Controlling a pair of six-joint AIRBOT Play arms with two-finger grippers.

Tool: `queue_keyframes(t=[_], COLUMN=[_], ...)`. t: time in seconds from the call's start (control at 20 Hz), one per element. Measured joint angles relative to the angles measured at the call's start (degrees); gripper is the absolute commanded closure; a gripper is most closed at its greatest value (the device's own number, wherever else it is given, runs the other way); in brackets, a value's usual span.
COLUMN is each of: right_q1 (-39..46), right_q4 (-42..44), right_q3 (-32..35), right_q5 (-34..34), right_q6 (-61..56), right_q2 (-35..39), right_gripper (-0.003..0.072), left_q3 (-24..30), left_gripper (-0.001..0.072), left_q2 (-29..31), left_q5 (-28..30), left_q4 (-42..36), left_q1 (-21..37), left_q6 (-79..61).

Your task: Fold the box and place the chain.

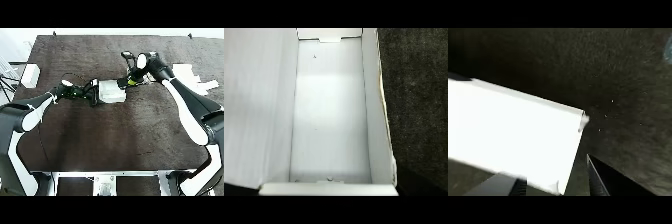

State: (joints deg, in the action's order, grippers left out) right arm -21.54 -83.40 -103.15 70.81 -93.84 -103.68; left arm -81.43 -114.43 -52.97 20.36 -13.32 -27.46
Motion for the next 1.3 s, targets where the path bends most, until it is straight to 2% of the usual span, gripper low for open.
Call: queue_keyframes(t=[0.1, 0.2, 0.3, 0.55, 0.85, 1.0, 1.15, 1.25, 1.3], right_q1=[1.42, 3.69, 6.75, 12.39, 13.79, 13.86, 13.51, 13.46, 13.35], right_q4=[0.11, 0.28, 0.24, 3.85, 7.41, 9.49, 11.30, 11.91, 12.11], right_q3=[0.00, 0.00, 0.04, 0.07, -0.02, -0.37, -0.72, -0.90, -0.96], right_q5=[0.22, -0.79, -3.50, -10.78, -17.00, -18.34, -18.91, -18.99, -18.95], right_q6=[2.64, 5.03, 6.60, 11.89, 16.61, 18.03, 18.93, 19.10, 19.28], right_q2=[2.23, 3.50, 3.39, -1.05, -6.23, -8.20, -9.86, -10.54, -10.78], right_gripper=[0.0239, 0.0299, 0.0299, 0.0299, 0.0299, 0.0386, 0.0397, 0.0512, 0.0606], left_q3=[0.00, 0.00, 0.00, 0.00, 0.00, 0.00, 0.00, 0.00, 0.00], left_gripper=[0.0292, 0.0292, 0.0291, 0.0292, 0.0292, 0.0291, 0.0292, 0.0292, 0.0292], left_q2=[0.00, 0.00, 0.00, 0.00, 0.00, 0.00, 0.00, 0.00, 0.00], left_q5=[0.00, 0.00, 0.00, -0.02, -0.02, -0.02, -0.02, -0.02, -0.02], left_q4=[0.00, 0.00, 0.00, 0.00, 0.00, 0.00, 0.00, 0.00, 0.00], left_q1=[0.00, 0.00, 0.00, 0.00, 0.00, 0.00, 0.00, 0.00, 0.00], left_q6=[0.00, 0.00, 0.00, 0.00, 0.00, 0.00, 0.00, 0.00, 0.00])
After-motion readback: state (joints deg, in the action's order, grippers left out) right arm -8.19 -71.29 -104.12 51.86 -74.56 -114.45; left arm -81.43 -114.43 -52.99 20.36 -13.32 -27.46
